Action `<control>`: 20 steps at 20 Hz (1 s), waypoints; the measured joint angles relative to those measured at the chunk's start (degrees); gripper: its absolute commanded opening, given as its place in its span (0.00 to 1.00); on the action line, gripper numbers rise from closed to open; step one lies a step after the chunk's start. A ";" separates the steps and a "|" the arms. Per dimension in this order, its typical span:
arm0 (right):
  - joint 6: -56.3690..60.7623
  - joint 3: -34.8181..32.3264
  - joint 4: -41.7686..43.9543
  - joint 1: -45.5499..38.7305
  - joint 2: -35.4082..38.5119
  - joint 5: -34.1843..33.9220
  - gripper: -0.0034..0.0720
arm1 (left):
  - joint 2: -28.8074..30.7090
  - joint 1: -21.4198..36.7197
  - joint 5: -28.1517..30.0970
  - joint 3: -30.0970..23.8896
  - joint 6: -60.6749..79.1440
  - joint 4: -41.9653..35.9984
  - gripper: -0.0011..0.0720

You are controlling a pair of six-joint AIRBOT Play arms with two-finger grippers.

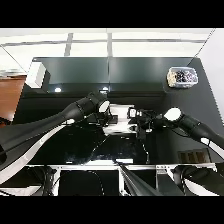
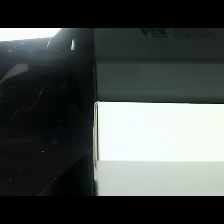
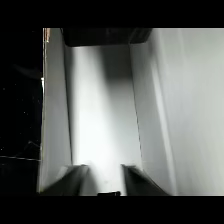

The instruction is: Fold the box and place the chain.

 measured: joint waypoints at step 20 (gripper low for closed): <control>77.15 -2.43 -16.11 -33.92 5.77 20.61 0.07 | 0.00 0.00 -0.28 0.02 0.00 -0.11 0.05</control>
